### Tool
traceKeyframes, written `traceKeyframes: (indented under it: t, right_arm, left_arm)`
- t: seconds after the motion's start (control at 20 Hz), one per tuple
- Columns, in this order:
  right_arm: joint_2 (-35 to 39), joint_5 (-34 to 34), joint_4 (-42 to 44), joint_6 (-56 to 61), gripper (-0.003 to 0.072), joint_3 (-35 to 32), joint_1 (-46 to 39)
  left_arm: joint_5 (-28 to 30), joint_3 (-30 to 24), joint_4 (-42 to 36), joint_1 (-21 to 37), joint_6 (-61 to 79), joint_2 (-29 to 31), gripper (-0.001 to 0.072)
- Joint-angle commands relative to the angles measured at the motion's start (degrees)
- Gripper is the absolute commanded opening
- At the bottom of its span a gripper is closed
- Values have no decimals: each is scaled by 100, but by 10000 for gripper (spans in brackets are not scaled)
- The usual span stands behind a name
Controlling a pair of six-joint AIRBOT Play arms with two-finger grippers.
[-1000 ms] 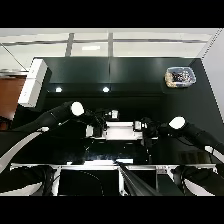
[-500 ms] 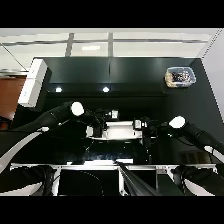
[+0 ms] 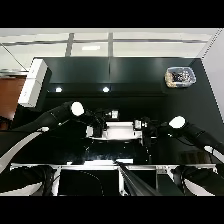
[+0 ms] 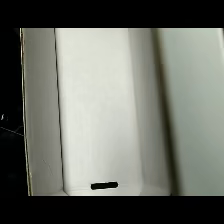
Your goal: Fold the box and place the chain.
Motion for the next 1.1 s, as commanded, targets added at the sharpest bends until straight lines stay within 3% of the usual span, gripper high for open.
traceKeyframes:
  t: [0.0, 0.35, 0.4, 0.45, 0.7, 0.75, 0.8, 0.9, 1.05]
  right_arm:
    - [-7, 87, -96, 4, 685, 4, 2]
    - [-7, 74, -125, 63, 682, 7, 2]
    - [-7, 68, -122, 70, 576, 4, 2]
    - [-7, 68, -122, 70, 521, 4, 2]
    - [-7, 68, -122, 68, 525, 4, 2]
    - [-7, 68, -122, 68, 525, 4, 2]
    - [-7, 70, -122, 68, 525, 4, 2]
    - [-7, 70, -122, 68, 524, 4, 2]
    - [-7, 72, -122, 68, 525, 4, 0]
  left_arm:
    - [4, 4, 2, -2, 2, -2, 27]
    - [4, 4, 2, -2, 2, -2, 28]
    - [4, 4, 2, -2, 2, -2, 28]
    - [4, 4, 2, -2, 2, -2, 28]
    - [4, 4, 4, -2, -24, -2, 34]
    - [9, 4, 7, 0, -103, -2, 117]
    - [-2, 4, 11, 0, -149, 4, 260]
    - [-9, 15, 31, 2, -289, 37, 455]
    - [0, 17, 304, 2, -785, 310, 622]
